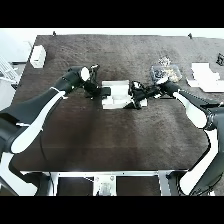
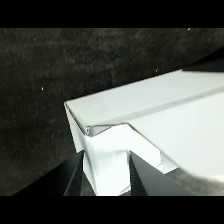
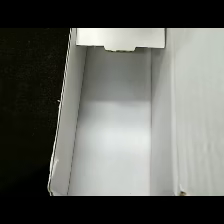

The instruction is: Fold the box and place the chain.

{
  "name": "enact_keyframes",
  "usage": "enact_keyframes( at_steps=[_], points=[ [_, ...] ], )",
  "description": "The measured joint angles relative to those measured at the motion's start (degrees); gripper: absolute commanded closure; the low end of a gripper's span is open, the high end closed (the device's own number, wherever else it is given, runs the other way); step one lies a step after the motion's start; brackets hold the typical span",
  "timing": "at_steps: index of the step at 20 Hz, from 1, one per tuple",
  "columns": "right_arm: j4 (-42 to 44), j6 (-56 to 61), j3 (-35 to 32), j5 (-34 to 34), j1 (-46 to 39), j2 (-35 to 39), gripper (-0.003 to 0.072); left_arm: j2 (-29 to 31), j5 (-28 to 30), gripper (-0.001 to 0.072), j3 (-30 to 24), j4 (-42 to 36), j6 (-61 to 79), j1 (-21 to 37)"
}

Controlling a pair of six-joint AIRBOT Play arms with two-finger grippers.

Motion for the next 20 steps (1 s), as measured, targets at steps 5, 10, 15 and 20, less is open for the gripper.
enact_keyframes(
  at_steps=[5,10,15,20],
  points=[
    [0.0,0.0,0.0,0.0,0.0,0.0,0.0096,-2.3,-3.9,0.0378,3.5,3.7,-2.2,-1.3],
    [0.0,0.1,0.0,0.0,0.0,0.0,0.0096,-5.2,-8.6,0.0378,8.4,7.7,-4.5,-2.2],
    [0.0,0.1,0.0,0.0,0.0,0.0,0.0095,-9.7,-14.7,0.0378,15.6,11.1,-6.6,-3.4],
    [0.0,0.1,0.0,0.0,0.0,0.0,0.0096,-14.1,-20.5,0.0378,21.9,13.3,-7.5,-4.1]
  ],
)
